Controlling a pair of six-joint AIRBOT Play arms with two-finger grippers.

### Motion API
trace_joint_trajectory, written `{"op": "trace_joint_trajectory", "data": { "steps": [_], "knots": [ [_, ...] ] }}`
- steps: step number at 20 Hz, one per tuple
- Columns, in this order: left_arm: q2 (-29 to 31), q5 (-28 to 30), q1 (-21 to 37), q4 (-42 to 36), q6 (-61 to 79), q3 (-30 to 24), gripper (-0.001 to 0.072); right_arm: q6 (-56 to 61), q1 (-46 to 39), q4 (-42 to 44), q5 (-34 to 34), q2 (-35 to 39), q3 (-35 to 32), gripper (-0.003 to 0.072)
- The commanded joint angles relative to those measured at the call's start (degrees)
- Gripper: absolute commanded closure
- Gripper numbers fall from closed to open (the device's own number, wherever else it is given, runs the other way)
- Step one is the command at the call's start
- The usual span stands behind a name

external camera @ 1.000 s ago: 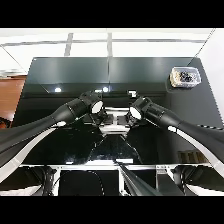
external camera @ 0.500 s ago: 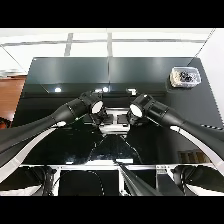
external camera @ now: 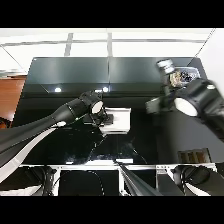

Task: Fold the box and place the chain.

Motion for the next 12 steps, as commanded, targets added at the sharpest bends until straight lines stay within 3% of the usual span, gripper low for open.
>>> {"op": "trace_joint_trajectory", "data": {
  "steps": [1,2,3,6,8,12],
  "knots": [
    [0.0,0.0,0.0,0.0,0.1,0.0,0.0683,-0.9,-9.5,-21.2,-5.4,3.4,-3.5,0.0299],
    [0.0,0.0,0.0,0.0,0.1,0.0,0.0683,-0.8,-14.8,-19.5,-11.2,2.6,-5.6,0.0110],
    [0.0,0.0,0.0,0.0,0.1,0.0,0.0683,-0.8,-19.8,-16.5,-16.2,1.1,-7.3,-0.0028],
    [0.0,0.0,0.0,0.0,0.1,0.0,0.0683,-0.6,-35.2,5.0,-31.4,-8.9,-6.2,-0.0028],
    [0.0,0.0,0.0,0.0,0.1,0.0,0.0683,-0.6,-41.7,18.8,-35.8,-18.4,1.2,-0.0024],
    [0.0,0.0,0.0,0.0,0.1,0.0,0.0683,1.4,-48.0,32.2,-23.2,-39.1,25.6,-0.0023]
  ]
}}
